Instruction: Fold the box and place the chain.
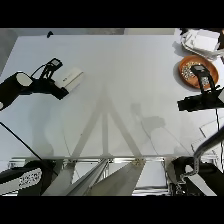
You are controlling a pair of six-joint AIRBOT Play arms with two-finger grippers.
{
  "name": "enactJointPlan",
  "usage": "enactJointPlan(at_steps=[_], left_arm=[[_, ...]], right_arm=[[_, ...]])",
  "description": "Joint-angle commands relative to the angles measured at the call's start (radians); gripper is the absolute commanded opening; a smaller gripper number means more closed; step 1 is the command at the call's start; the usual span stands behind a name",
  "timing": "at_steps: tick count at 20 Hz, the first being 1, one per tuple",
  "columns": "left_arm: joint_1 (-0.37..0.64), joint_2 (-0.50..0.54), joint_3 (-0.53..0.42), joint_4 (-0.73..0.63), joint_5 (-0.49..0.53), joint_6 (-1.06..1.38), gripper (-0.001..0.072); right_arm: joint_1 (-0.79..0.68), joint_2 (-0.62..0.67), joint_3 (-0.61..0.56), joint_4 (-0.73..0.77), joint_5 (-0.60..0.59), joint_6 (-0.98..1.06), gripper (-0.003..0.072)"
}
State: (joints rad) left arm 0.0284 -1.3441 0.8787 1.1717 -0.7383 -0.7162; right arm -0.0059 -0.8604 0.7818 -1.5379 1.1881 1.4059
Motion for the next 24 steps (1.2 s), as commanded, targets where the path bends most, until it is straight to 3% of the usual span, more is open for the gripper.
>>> enactJointPlan(at_steps=[1, 8, 9, 11, 12, 16, 18, 20, 24], left_arm=[[0.065, 0.000, 0.000, 0.049, -0.006, -0.159, 0.0005], [0.148, -0.010, -0.002, 0.056, -0.095, -0.201, 0.0028], [0.151, -0.014, -0.002, 0.060, -0.101, -0.201, 0.0122], [0.153, -0.021, -0.002, 0.060, -0.105, -0.201, 0.0365], [0.153, -0.021, -0.002, 0.060, -0.106, -0.201, 0.0414], [0.153, -0.021, -0.002, 0.060, -0.116, -0.201, 0.0428], [0.153, -0.021, -0.002, 0.060, -0.124, -0.201, 0.0573], [0.153, -0.021, -0.002, 0.060, -0.137, -0.201, 0.0648], [0.153, -0.021, -0.002, 0.060, -0.159, -0.201, 0.0690]], right_arm=[[0.000, 0.001, 0.001, 0.006, -0.006, 0.000, 0.0013], [0.000, 0.001, 0.001, 0.006, -0.002, 0.000, 0.0014], [0.000, 0.001, 0.001, 0.006, -0.001, 0.000, 0.0022], [0.000, 0.001, 0.001, 0.006, 0.000, 0.000, 0.0186], [0.000, 0.001, 0.001, 0.006, -0.001, 0.000, 0.0206], [0.000, 0.002, 0.001, 0.005, -0.001, 0.000, 0.0206], [0.000, 0.002, 0.001, 0.005, 0.000, 0.000, 0.0206], [0.000, 0.002, 0.001, 0.005, 0.001, 0.000, 0.0206], [0.000, 0.002, 0.001, 0.005, 0.000, 0.000, 0.0206]])
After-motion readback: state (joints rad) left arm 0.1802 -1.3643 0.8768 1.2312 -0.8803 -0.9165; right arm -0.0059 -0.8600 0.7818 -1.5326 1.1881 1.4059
